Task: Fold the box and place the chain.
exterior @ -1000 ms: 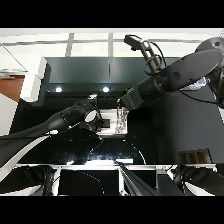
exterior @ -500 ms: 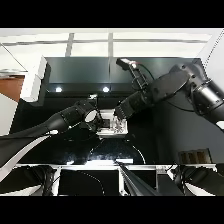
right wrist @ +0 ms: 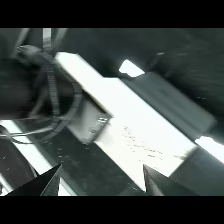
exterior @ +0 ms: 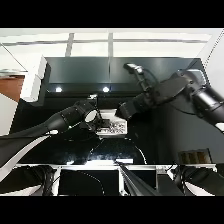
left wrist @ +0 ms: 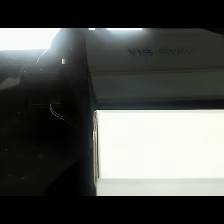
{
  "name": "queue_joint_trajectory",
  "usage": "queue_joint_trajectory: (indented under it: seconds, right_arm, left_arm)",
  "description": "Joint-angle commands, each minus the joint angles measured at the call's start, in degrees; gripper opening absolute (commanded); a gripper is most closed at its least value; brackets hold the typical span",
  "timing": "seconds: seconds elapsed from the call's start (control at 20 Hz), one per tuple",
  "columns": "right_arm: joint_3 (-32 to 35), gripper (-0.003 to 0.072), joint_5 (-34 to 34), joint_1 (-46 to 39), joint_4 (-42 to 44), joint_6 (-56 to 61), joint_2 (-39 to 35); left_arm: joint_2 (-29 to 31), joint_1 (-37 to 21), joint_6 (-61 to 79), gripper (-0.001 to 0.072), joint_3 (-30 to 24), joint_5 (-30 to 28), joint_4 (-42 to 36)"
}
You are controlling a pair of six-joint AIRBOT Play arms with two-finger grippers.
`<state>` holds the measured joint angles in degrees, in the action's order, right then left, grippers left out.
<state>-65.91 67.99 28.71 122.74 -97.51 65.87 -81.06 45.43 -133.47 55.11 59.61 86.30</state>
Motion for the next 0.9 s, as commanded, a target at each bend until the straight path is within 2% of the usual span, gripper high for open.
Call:
queue_joint_trajectory:
  seconds: [0.0, 0.15, 0.2, 0.25, 0.3, 0.35, 0.5, 0.65, 0.75, 0.85]
  right_arm:
    - [0.1, 0.057, 5.9, -8.5, -5.4, -0.3, -5.2]
    - [0.7, 0.0571, 10.6, -15.6, -13.6, -0.2, -9.3]
    - [0.7, 0.057, 11.4, -17.6, -14.7, -0.2, -9.9]
    - [0.7, 0.0571, 11.6, -19.2, -14.4, -0.2, -10.4]
    - [0.7, 0.0571, 11.6, -20.3, -14.2, -0.2, -10.8]
    - [0.7, 0.0571, 11.5, -20.7, -14.2, -0.3, -11.0]
    - [0.7, 0.0571, 10.6, -20.8, -14.2, -0.2, -11.0]
    - [0.7, 0.0571, 9.7, -20.9, -15.1, -0.3, -11.0]
    - [0.7, 0.0571, 8.6, -20.8, -17.3, -0.3, -11.0]
    - [0.7, 0.0571, 8.3, -20.9, -18.9, -0.3, -11.0]
  left_arm:
    - [0.0, 0.0, 0.2, 0.0028, 0.6, 0.4, 0.0]
    - [0.0, 0.0, 0.1, 0.0029, 1.6, -0.2, 0.2]
    - [0.0, 0.0, 0.1, 0.0058, 1.8, -0.7, 0.1]
    - [0.0, 0.0, 0.1, 0.0236, 2.1, -0.7, 0.0]
    - [0.1, 0.0, 0.1, 0.0448, 2.4, -0.5, 0.0]
    - [0.1, 0.0, 0.2, 0.0533, 2.9, -0.2, 0.0]
    - [0.8, 0.0, 7.7, 0.0542, 5.2, 3.2, 0.0]
    - [5.4, -1.0, 22.4, 0.0541, 5.7, 7.6, 0.2]
    - [9.6, -4.0, 29.0, 0.054, 5.2, 12.3, 0.0]
    - [13.9, -10.0, 34.9, 0.0539, 4.2, 16.6, -2.1]
